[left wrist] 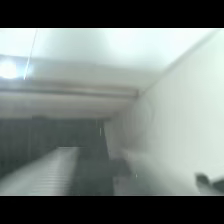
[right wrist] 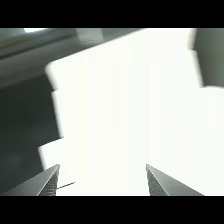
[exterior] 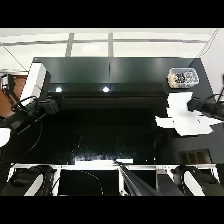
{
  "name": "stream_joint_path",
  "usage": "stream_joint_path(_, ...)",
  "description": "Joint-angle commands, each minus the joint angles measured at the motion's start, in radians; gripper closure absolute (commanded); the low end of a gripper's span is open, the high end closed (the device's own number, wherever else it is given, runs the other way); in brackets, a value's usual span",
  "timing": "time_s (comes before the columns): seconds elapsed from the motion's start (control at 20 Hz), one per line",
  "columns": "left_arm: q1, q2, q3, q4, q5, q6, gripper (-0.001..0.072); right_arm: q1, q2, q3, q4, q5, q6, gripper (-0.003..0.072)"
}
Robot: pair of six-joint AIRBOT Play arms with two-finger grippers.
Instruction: Fold the box and place the chain.
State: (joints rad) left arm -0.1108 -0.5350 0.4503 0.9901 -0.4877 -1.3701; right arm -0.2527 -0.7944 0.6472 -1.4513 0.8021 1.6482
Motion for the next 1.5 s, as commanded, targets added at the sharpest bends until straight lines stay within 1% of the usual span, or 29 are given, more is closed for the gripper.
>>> stream_joint_path(0.0,0.000,-0.048,0.000,-0.011,0.091,-0.004,0.0002,-0.260,-0.091,0.051,-0.119,-0.018,0.079,0.0076)
stream_joint_path(0.1,-0.002,-0.083,0.000,-0.012,0.051,-0.003,0.0002,-0.420,-0.174,0.130,-0.112,-0.018,0.051,0.0076)
stream_joint_path(0.25,-0.002,-0.112,0.000,-0.016,0.016,-0.004,0.0002,-0.616,-0.326,0.271,-0.019,0.032,-0.060,0.0076)
stream_joint_path(0.3,-0.002,-0.113,0.000,-0.032,0.011,-0.003,0.0002,-0.668,-0.393,0.325,0.020,0.083,-0.124,0.0076)
stream_joint_path(0.35,-0.003,-0.113,0.003,-0.043,-0.003,-0.002,0.0002,-0.709,-0.464,0.383,0.065,0.164,-0.158,0.0077)
stream_joint_path(0.4,-0.010,-0.113,0.010,-0.046,-0.024,0.003,0.0002,-0.741,-0.545,0.445,0.157,0.246,-0.241,0.0077)
stream_joint_path(0.5,-0.042,-0.113,0.021,-0.046,-0.040,0.005,0.0002,-0.767,-0.684,0.559,0.340,0.433,-0.545,0.0078)
stream_joint_path(0.55,-0.061,-0.113,0.027,-0.048,-0.040,0.005,0.0002,-0.768,-0.741,0.609,0.359,0.511,-0.616,0.0078)
stream_joint_path(0.65,-0.100,-0.113,0.033,-0.065,-0.032,0.005,0.0002,-0.767,-0.843,0.690,0.359,0.599,-0.628,0.0244)
stream_joint_path(0.7,-0.117,-0.113,0.033,-0.068,-0.031,0.004,0.0002,-0.764,-0.883,0.713,0.385,0.636,-0.637,0.0245)
stream_joint_path(0.75,-0.132,-0.113,0.033,-0.068,-0.029,0.004,0.0002,-0.760,-0.912,0.722,0.410,0.663,-0.660,0.0245)
stream_joint_path(0.85,-0.151,-0.113,0.033,-0.068,-0.026,0.004,0.0003,-0.744,-0.947,0.725,0.417,0.672,-0.677,0.0244)
stream_joint_path(1.0,-0.158,-0.113,0.033,-0.077,-0.025,0.000,0.0002,-0.718,-0.991,0.725,0.488,0.699,-0.715,0.0245)
stream_joint_path(1.1,-0.158,-0.113,0.033,-0.084,-0.022,0.000,0.0002,-0.695,-1.006,0.725,0.472,0.724,-0.719,0.0246)
stream_joint_path(1.15,-0.158,-0.113,0.033,-0.084,-0.021,0.000,0.0003,-0.687,-1.004,0.726,0.467,0.729,-0.731,0.0445)
stream_joint_path(1.2,-0.158,-0.113,0.033,-0.084,-0.021,0.000,0.0002,-0.685,-1.002,0.726,0.469,0.750,-0.754,0.0666)
stream_joint_path(1.3,-0.158,-0.113,0.033,-0.083,-0.021,0.001,0.0003,-0.679,-0.999,0.724,0.475,0.817,-0.739,0.0671)
stream_joint_path(1.35,-0.158,-0.113,0.033,-0.083,-0.021,0.001,0.0002,-0.671,-0.981,0.707,0.481,0.829,-0.734,0.0672)
stream_joint_path(1.45,-0.158,-0.113,0.033,-0.083,-0.022,0.001,0.0002,-0.649,-0.906,0.616,0.521,0.795,-0.742,0.0672)
